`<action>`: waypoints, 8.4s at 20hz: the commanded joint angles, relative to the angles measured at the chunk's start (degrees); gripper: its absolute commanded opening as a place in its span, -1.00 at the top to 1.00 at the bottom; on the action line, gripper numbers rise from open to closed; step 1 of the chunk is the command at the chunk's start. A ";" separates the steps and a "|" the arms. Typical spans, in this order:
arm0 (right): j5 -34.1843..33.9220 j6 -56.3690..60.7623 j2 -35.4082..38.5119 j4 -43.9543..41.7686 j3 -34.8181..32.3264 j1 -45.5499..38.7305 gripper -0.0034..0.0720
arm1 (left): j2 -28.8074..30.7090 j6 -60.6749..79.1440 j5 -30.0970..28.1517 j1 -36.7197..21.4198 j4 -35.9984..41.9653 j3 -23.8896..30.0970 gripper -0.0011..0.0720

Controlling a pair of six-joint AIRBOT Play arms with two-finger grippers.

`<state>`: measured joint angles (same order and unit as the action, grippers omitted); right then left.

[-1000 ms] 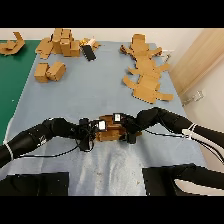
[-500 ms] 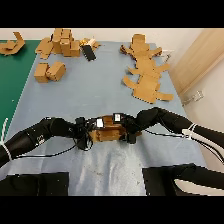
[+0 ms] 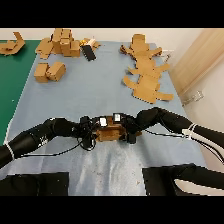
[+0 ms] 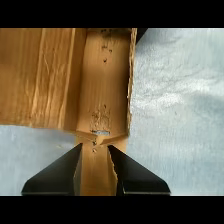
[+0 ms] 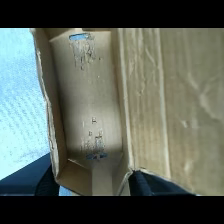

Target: Fold the box.

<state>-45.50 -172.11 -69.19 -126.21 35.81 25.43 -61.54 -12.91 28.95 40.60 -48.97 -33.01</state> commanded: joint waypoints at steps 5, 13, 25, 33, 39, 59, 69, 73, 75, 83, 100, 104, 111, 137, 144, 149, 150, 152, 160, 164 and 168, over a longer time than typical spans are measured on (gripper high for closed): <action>0.04 0.00 -0.02 0.00 0.07 0.00 -0.44 | -0.63 9.51 -1.38 0.15 12.07 -0.13 0.35; 0.02 0.00 -0.02 0.00 0.07 0.00 -0.44 | -3.58 10.82 -2.29 0.13 14.71 -0.13 0.32; 0.04 0.00 -0.02 0.00 0.07 0.00 -0.44 | -3.58 10.54 -2.43 0.13 14.93 -0.13 -0.90; 0.04 0.00 -0.02 0.00 0.07 0.00 -0.44 | -1.01 2.62 -3.37 -0.63 6.47 -0.13 0.93; 0.00 0.00 -0.02 -0.02 0.07 0.02 -0.44 | 14.80 -40.41 2.32 -8.48 -8.79 -0.13 0.94; 0.02 0.00 -0.02 -0.02 0.07 0.02 -0.44 | 8.46 -80.70 3.39 -11.10 6.97 11.72 0.94; 0.00 0.00 -0.02 -0.04 0.07 0.02 -0.44 | 5.88 -79.25 1.42 -10.93 7.23 11.52 0.94; 0.00 0.00 -0.02 -0.07 0.07 0.02 -0.44 | 5.95 -78.99 3.26 -10.99 6.95 10.93 0.94; 0.00 0.00 -0.02 -0.04 0.07 0.02 -0.45 | 5.92 -78.99 3.61 -11.02 6.54 10.88 0.94; 0.02 0.00 -0.02 -0.04 0.07 0.02 -0.44 | 5.92 -59.06 3.26 -10.93 26.45 9.25 0.94; 0.00 0.00 -0.02 -0.04 0.07 0.02 -0.44 | 5.92 -84.59 0.42 -3.45 0.07 4.26 0.11; 0.00 0.00 -0.04 -0.04 0.07 0.02 -0.44 | 5.92 -84.30 1.22 -5.29 0.09 3.72 0.19; 0.02 0.00 -0.02 -0.04 0.07 0.02 -0.44 | 5.92 -82.42 1.73 -5.27 1.68 1.64 0.18; 0.02 0.00 -0.02 -0.26 0.07 0.02 -0.44 | 1.51 -76.76 0.02 -2.62 6.29 0.48 -0.51; 0.02 0.00 -0.02 -0.24 0.07 0.02 -0.44 | -0.02 -89.88 3.78 1.55 -12.22 -4.85 -0.46; 0.02 0.00 -0.02 -0.24 0.07 0.02 -0.44 | -1.01 -93.22 6.82 1.60 -15.80 -6.36 -0.46; 0.02 0.00 -0.02 -0.26 0.07 0.02 -0.44 | -1.46 -93.24 7.19 1.60 -15.80 -6.75 -0.46; 0.04 0.00 -0.02 -0.26 0.07 0.02 -0.44 | -2.82 -93.22 8.28 2.34 -16.22 -8.09 -0.46; 0.02 0.00 -0.02 -0.26 0.07 0.02 -0.44 | -5.62 -96.43 11.23 5.16 -20.15 -11.47 -0.46; 0.04 0.00 -0.02 -0.26 0.07 0.02 -0.44 | -5.62 -103.10 14.14 6.62 -28.30 -13.42 -0.46; 0.07 0.00 -0.02 -0.26 0.07 0.02 -0.44 | -6.51 -108.89 16.26 9.09 -32.68 -14.05 -0.46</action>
<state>-45.47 -172.13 -69.19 -126.52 35.81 25.43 -67.44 -117.45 42.89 48.38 -77.67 -46.50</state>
